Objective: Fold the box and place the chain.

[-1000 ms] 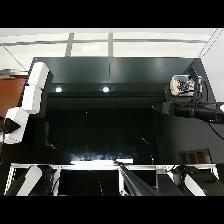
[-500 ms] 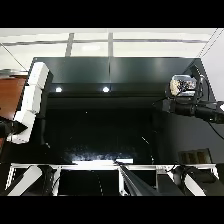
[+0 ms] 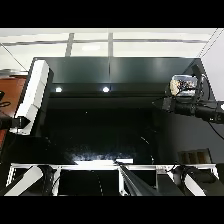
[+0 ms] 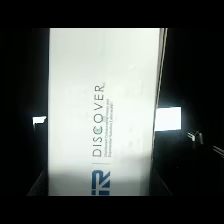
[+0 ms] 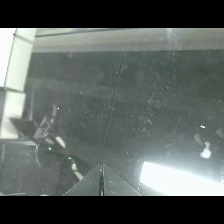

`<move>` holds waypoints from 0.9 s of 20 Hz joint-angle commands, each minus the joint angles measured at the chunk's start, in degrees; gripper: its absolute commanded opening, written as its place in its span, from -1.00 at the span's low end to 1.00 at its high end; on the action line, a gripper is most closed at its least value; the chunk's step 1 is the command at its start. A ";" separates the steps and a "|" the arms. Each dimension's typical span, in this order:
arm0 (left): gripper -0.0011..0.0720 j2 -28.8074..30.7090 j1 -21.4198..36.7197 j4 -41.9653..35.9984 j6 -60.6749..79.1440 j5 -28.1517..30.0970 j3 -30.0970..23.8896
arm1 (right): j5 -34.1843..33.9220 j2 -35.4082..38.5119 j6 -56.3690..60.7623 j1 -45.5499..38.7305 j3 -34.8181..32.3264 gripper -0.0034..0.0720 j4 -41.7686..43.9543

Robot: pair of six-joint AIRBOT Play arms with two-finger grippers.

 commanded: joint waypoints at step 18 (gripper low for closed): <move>0.97 13.22 -10.27 -8.20 -13.51 -9.62 14.08 | -5.99 -0.17 -3.30 0.02 2.84 -0.85 -3.21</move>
